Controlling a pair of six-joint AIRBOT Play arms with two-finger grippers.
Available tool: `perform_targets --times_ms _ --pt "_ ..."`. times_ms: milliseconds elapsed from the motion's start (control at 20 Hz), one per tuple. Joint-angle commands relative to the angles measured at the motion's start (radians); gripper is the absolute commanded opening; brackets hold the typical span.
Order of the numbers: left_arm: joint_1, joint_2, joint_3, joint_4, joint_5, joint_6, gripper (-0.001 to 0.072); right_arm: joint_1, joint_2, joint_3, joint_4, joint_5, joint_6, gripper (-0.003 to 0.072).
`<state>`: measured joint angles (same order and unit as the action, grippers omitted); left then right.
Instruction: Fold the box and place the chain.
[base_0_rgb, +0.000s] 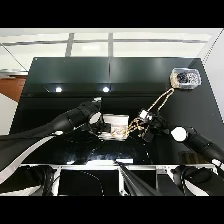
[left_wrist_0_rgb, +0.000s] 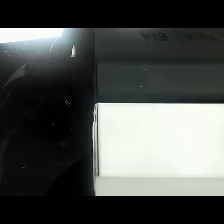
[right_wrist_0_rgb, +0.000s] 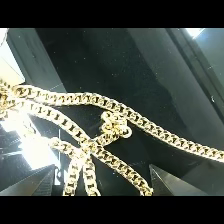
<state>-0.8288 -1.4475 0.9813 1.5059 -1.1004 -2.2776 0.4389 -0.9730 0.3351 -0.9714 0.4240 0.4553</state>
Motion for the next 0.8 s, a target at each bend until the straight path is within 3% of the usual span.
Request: perform_targets --times_ms 0,100,150,250,300,500,750 --pt "0.001 0.000 0.001 0.000 0.000 0.000 0.0034 -0.001 -0.014 0.000 0.007 -0.002 -0.015 0.0698" --pt "0.001 0.000 0.001 0.000 0.000 0.000 0.0034 -0.001 -0.018 0.000 0.007 -0.005 -0.015 0.0695" --pt "0.001 0.000 0.001 0.000 0.000 0.000 0.0034 -0.001 -0.018 0.000 0.010 -0.008 -0.015 0.0563" --pt "0.000 0.000 0.001 0.000 0.000 0.000 0.0034 -0.001 -0.018 0.001 0.014 -0.011 -0.015 0.0181" --pt "0.001 0.000 0.001 0.000 0.000 0.000 0.0034 -0.001 -0.018 0.003 0.014 -0.010 -0.014 0.0071" --pt "0.000 0.000 0.001 0.000 0.000 0.001 0.0034 -0.001 -0.007 0.052 0.012 0.033 0.085 0.0064" --pt "0.000 0.000 0.001 0.000 0.000 0.001 0.0034 -0.001 0.038 0.186 -0.103 0.298 0.326 0.0049"
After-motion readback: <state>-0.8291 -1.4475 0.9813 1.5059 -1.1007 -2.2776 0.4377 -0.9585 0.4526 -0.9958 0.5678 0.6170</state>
